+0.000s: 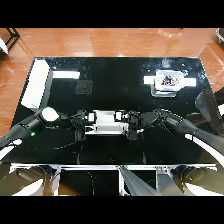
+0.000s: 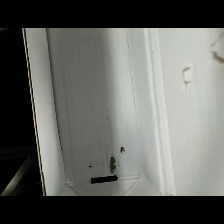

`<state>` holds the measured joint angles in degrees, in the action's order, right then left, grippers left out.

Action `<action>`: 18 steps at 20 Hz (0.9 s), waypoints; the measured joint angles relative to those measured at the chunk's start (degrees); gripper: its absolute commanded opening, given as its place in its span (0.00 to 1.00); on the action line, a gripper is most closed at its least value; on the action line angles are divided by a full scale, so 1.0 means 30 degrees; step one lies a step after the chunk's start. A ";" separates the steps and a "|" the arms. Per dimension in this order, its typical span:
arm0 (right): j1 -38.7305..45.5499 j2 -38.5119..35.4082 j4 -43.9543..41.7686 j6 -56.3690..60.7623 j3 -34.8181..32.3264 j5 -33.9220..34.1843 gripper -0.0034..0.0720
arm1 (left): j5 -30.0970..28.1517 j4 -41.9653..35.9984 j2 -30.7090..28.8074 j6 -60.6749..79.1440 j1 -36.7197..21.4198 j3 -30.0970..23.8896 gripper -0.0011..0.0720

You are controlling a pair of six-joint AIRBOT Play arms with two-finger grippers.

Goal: Fold the box and place the chain.

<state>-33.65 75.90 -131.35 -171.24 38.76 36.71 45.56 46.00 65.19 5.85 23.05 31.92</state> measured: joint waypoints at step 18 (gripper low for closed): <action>0.0000 0.0000 0.0007 0.0000 0.0007 0.0000 0.66 | -0.1676 -0.2419 0.1129 -0.0022 0.1231 0.0000 0.73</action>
<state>-33.65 75.90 -131.33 -171.24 38.79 36.71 40.53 38.74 68.58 5.78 26.74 31.92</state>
